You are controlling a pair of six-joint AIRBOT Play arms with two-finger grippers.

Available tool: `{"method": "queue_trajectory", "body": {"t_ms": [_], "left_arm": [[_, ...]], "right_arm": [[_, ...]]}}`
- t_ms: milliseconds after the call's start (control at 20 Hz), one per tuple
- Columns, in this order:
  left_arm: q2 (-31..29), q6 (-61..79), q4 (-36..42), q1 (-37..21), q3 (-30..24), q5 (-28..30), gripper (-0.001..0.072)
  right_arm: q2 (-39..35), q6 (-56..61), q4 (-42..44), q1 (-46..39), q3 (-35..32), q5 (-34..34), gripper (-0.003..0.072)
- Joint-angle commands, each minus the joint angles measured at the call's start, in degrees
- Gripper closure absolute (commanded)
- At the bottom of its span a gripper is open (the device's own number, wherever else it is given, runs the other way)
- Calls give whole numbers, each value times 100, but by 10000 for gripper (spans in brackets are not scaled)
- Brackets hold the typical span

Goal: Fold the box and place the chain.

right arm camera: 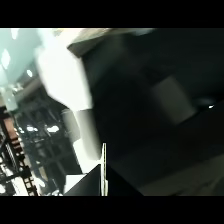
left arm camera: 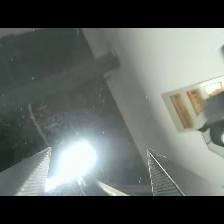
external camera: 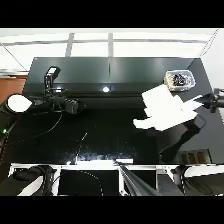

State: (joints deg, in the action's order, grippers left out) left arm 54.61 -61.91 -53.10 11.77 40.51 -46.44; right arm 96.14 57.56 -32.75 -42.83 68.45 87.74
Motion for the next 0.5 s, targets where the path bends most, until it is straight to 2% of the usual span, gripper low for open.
{"method": "queue_trajectory", "body": {"t_ms": [0,150,250,350,450], "left_arm": [[2,-7,-20,4,7,-72,1],[2,-125,-13,4,7,-120,1],[4,-173,-20,4,0,-291,1],[17,-173,-20,2,-37,-350,1],[101,-317,-17,2,-61,-330,1]], "right_arm": [[-855,280,208,905,-966,-986,672],[-1853,643,579,1692,-2094,-2017,671],[-2542,625,887,2227,-2769,-2424,671],[-3298,621,1029,2739,-3342,-3104,671],[-4041,234,1318,3213,-3836,-3646,671]]}}
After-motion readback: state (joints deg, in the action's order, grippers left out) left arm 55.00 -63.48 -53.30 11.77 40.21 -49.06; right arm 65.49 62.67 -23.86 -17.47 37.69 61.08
